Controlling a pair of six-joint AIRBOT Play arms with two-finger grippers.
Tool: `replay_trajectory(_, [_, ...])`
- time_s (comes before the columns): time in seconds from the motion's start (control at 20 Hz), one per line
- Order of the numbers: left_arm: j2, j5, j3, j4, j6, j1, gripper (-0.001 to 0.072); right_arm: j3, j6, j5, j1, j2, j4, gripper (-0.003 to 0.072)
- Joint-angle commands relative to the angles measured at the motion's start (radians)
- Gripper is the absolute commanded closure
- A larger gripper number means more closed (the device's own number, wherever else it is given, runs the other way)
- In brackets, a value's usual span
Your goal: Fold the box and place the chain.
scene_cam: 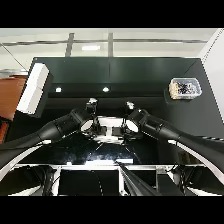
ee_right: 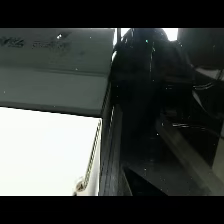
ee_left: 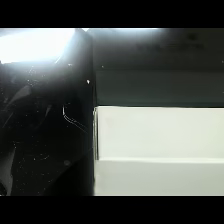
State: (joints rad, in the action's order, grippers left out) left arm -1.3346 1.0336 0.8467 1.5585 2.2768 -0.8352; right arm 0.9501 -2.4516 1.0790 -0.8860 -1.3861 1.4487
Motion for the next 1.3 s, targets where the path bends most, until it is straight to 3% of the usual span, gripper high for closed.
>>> replay_trajectory(0.0, [0.000, -0.003, 0.000, 0.000, 0.000, 0.000, 0.0680, 0.049, -0.005, 0.007, -0.001, -0.031, 0.003, 0.0433])
replay_trajectory(0.9, [0.000, 0.002, 0.000, -0.004, 0.000, -0.002, 0.0680, 0.063, -0.006, 0.031, -0.001, -0.064, 0.026, 0.0454])
replay_trajectory(1.1, [0.000, 0.002, 0.000, -0.005, 0.000, -0.002, 0.0680, 0.063, -0.007, 0.021, -0.001, -0.064, 0.015, 0.0661])
replay_trajectory(1.25, [0.000, 0.002, 0.000, -0.008, 0.000, -0.002, 0.0680, 0.063, -0.032, 0.004, -0.001, -0.064, 0.004, 0.0664])
